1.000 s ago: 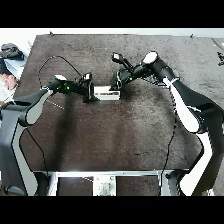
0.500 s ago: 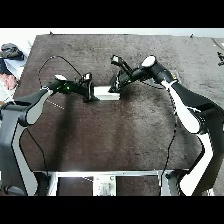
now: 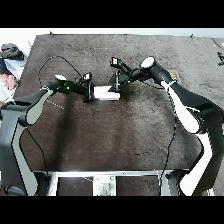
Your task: Fold the box and place the chain.
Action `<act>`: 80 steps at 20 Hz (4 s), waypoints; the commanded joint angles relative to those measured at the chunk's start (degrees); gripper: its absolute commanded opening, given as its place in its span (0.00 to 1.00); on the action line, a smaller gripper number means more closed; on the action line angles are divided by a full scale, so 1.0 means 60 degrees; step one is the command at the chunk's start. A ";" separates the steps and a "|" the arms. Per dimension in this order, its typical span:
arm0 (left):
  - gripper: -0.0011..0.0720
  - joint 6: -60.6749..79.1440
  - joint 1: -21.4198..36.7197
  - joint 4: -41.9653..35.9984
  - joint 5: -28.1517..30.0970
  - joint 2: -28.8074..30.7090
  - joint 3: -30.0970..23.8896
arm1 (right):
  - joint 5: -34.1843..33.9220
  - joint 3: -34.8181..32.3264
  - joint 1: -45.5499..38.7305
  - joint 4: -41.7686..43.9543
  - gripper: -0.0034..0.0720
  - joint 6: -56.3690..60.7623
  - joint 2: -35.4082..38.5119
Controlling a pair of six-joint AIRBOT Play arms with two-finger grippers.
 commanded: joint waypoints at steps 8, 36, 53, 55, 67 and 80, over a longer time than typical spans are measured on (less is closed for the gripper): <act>0.75 0.0004 0.0000 0.0004 0.0000 0.0000 0.0007 | -0.0215 -0.1195 0.0007 0.0095 0.68 0.0426 0.0951; 0.75 0.0004 0.0004 0.0004 -0.0004 0.0000 0.0007 | -0.1625 -0.2200 0.0087 0.0925 0.25 -0.2382 0.1271; 0.75 0.0004 0.0004 0.0004 -0.0004 0.0000 0.0007 | -0.1818 -0.2204 0.0087 0.0554 0.25 -0.2284 0.1260; 0.75 0.0004 0.0004 0.0004 -0.0004 0.0000 0.0007 | -0.2007 -0.2200 0.0087 0.0616 0.25 -0.2284 0.1264; 0.75 0.0004 0.0004 0.0004 -0.0004 0.0000 0.0007 | -0.1734 -0.2244 0.0091 0.0331 0.24 -0.2284 0.1249; 0.75 0.0007 0.0004 0.0004 0.0000 0.0000 0.0007 | -0.1060 -0.2575 0.0106 0.0186 0.25 -0.2000 0.1082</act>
